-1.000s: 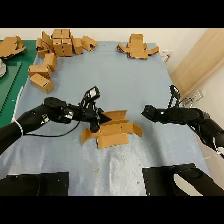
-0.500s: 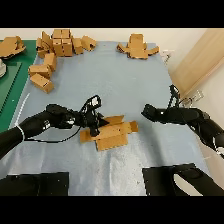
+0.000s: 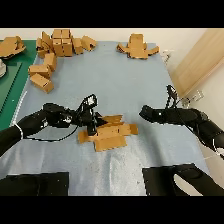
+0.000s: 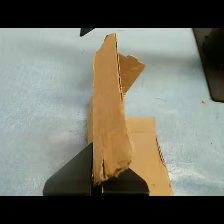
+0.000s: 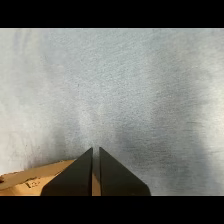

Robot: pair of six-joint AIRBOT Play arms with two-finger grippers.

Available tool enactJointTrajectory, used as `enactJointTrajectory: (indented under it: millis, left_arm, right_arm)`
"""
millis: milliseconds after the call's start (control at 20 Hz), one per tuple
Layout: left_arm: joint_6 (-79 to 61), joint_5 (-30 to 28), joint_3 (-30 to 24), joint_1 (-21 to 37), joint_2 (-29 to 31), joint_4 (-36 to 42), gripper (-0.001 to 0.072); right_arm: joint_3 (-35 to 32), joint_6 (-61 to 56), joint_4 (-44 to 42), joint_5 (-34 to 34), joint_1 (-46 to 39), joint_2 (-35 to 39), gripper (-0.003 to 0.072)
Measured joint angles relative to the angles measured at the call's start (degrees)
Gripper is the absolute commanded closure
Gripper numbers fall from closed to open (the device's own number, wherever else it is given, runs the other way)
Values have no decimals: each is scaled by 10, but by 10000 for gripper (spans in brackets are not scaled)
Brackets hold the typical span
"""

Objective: Fold the box.

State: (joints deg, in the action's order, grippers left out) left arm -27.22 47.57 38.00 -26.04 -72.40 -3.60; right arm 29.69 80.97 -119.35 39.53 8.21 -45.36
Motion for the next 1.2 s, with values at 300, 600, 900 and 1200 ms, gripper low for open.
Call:
enactJointTrajectory:
  millis: [300,600,900,1200]
  left_arm:
    - [-35,19,12,6,-32,23,695]
    - [-56,16,16,7,-45,39,696]
    - [-61,-1,16,7,-64,39,695]
    - [-62,12,16,7,-65,17,695]
  right_arm:
    - [0,0,0,-1,1,0,615]
    - [0,0,2,-3,1,-2,615]
    - [0,0,2,-3,1,-18,615]
    - [0,0,2,-3,1,-32,687]
